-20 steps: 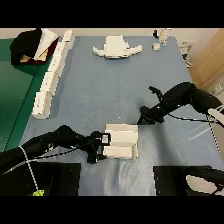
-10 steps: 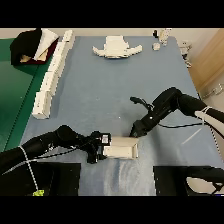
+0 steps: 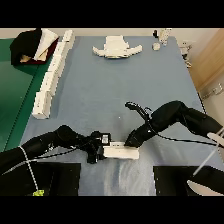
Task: Fold the box.
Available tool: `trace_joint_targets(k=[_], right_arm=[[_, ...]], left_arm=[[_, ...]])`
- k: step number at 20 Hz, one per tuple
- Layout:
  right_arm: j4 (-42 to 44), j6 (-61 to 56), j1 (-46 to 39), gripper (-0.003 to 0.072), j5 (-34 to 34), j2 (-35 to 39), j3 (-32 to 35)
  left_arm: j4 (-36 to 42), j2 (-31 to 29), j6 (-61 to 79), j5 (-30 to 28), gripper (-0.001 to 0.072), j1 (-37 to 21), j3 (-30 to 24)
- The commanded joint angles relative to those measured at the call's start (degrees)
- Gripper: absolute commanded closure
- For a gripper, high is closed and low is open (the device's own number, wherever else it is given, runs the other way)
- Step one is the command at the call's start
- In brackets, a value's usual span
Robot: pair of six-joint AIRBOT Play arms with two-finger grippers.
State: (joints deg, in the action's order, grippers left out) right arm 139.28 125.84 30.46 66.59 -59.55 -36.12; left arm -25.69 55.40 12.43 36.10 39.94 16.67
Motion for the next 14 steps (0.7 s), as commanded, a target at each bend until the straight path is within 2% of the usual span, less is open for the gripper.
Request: trace_joint_targets(k=[1,5,9,11,14], right_arm=[[-1.9,0.2,4.2,0.0686,-12.0,7.6,4.1],[-7.7,-1.5,8.8,0.0686,-21.5,13.2,7.0],[-11.0,-2.6,11.5,0.0686,-23.8,13.5,7.1],[-16.7,-3.0,15.6,0.0686,-25.6,13.5,7.2],[-29.2,-10.0,24.2,0.0686,-30.8,13.6,7.6]], left_arm=[[0.0,0.0,0.0,0.0,0.02,0.0,0.0],[0.0,0.0,0.0,0.0,0.02,0.0,0.0],[0.0,0.0,0.0,0.0,0.02,0.0,0.0],[0.0,0.0,0.0,0.0,0.02,0.0,0.0],[0.0,0.0,0.0,0.0,0.02,0.0,0.0]])
